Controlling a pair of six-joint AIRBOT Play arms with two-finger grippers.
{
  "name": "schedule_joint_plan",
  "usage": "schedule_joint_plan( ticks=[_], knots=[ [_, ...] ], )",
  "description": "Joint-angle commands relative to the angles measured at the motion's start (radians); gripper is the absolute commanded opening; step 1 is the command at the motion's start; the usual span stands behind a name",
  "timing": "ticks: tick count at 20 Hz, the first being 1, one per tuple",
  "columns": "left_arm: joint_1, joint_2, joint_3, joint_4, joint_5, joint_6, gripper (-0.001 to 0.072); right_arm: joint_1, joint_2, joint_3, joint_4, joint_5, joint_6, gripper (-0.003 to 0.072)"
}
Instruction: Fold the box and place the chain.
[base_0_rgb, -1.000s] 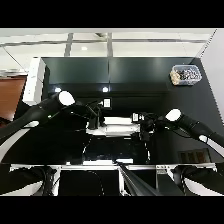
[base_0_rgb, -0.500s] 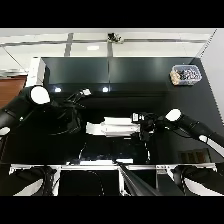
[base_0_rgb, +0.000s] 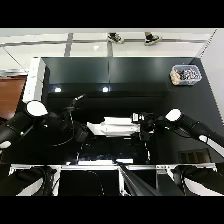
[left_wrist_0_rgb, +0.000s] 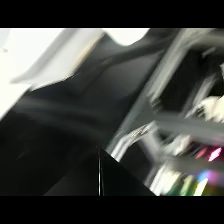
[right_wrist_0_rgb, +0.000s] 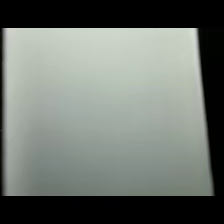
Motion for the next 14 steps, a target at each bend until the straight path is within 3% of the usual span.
schedule_joint_plan(
  ticks=[1,5,9,12,14],
  knots=[
    [-0.045,-0.018,-0.066,-0.196,0.122,0.035,0.0029,0.001,0.0,0.0,0.0,0.0,0.0,0.0134],
    [-0.105,-0.076,-0.063,-0.362,0.344,0.092,0.0029,0.001,0.0,0.0,0.0,0.0,0.0,0.0134],
    [-0.095,-0.111,-0.053,-0.59,0.44,0.254,0.0029,0.001,0.0,0.0,0.0,0.001,0.0,0.0134],
    [-0.097,-0.111,-0.038,-0.587,0.528,0.254,0.0028,0.001,0.0,0.0,0.0,0.0,0.0,0.0134],
    [-0.103,-0.111,-0.008,-0.505,0.578,0.254,0.0027,0.001,0.0,0.0,0.0,0.001,0.0,0.0134]
  ],
)
